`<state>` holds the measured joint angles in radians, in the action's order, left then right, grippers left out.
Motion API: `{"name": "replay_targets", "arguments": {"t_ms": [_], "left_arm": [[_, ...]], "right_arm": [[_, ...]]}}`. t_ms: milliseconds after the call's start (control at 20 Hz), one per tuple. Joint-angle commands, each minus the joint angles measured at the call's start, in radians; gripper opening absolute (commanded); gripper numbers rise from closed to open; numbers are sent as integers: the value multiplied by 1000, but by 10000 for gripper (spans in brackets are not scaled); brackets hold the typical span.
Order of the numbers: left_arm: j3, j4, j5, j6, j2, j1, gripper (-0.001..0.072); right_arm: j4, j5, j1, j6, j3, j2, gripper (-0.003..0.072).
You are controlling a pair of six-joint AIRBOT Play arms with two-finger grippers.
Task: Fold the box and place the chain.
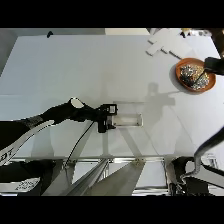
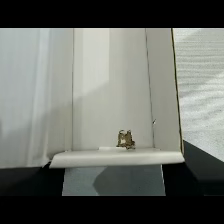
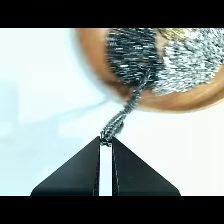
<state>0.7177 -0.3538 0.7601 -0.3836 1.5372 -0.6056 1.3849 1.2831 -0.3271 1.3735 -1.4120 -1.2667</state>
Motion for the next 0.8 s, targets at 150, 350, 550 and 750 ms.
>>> {"name": "replay_targets", "arguments": {"t_ms": [150, 350, 550, 750], "left_arm": [[-1, 0, 0, 0, -1, 0, 9], [-1, 0, 0, 0, -1, 0, 9], [-1, 0, 0, 0, -1, 0, 9], [-1, 0, 0, 0, -1, 0, 9]], "right_arm": [[-293, 211, 17, -100, 0, 306, 18], [-303, 251, 167, -98, 10, 416, 18], [-314, 250, 392, -61, 65, 476, 18], [-313, 201, 610, -8, 117, 481, 18]]}}
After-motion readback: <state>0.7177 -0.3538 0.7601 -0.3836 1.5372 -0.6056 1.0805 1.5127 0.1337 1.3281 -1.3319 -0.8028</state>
